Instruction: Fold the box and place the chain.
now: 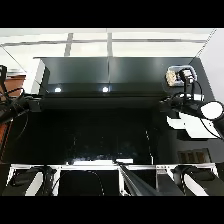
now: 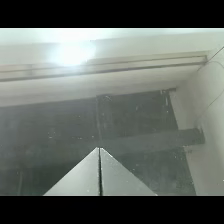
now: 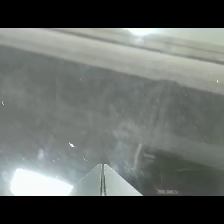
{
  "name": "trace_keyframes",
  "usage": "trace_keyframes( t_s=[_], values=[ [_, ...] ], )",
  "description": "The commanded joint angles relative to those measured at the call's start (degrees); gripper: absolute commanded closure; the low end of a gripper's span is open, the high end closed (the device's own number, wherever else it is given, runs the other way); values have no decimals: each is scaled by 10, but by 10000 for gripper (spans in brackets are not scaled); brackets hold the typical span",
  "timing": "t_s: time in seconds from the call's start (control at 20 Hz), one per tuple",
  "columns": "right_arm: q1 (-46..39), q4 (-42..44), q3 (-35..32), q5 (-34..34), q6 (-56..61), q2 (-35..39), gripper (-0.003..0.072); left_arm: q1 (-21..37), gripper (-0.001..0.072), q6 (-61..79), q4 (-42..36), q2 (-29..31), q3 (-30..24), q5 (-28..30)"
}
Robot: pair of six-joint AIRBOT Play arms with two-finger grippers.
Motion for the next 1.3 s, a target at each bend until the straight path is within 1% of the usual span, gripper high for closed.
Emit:
trace_keyframes(
  t_s=[0.0,0.05,0.1,0.15,0.2,0.3,0.35,0.4,0.45,0.5,0.6,0.65,0.75,0.85,0.95,1.0,1.05,1.15,1.25],
  values=[
    [0,17,0,-16,0,0,675,0,683,0,-11,-1,0,74],
    [0,2,0,-17,0,0,652,0,683,0,-11,-1,0,102],
    [0,-17,-1,-22,0,0,341,0,684,0,-11,-1,0,127],
    [0,-21,-1,-27,0,-3,-34,0,684,0,-11,-1,0,149],
    [-1,-25,-1,-29,0,-7,-34,0,684,0,-16,-1,0,166],
    [-15,-47,0,-37,4,-7,-34,0,683,0,-38,-1,0,170],
    [-33,-66,3,-50,21,-7,-34,0,671,-1,-43,-2,0,170],
    [-60,-88,6,-66,52,-7,-34,0,439,-10,-48,-4,0,164],
    [-99,-107,9,-86,88,-7,-34,0,19,-16,-48,-8,0,149],
    [-142,-120,10,-101,113,-7,-34,0,4,-23,-49,-14,0,122],
    [-254,-125,16,-122,124,-8,-34,0,4,-22,-45,-32,0,55],
    [-312,-125,27,-118,124,-13,-34,0,4,-22,-45,-43,0,24],
    [-436,-121,68,-83,125,-46,-34,0,4,-22,-45,-68,0,-23],
    [-539,-121,125,-46,121,-103,-34,0,4,-19,-44,-88,0,-36],
    [-602,-120,181,-31,116,-161,-34,0,4,-12,-45,-101,0,-35],
    [-622,-121,215,-1,111,-197,-34,0,4,-11,-45,-105,0,-35],
    [-635,-120,250,47,95,-237,-34,0,4,-10,-45,-108,0,-35],
    [-645,-120,344,189,28,-331,-34,0,4,-7,-44,-112,0,-35],
    [-645,-120,419,326,-52,-406,-34,0,4,-7,-45,-115,0,-35]
  ],
)
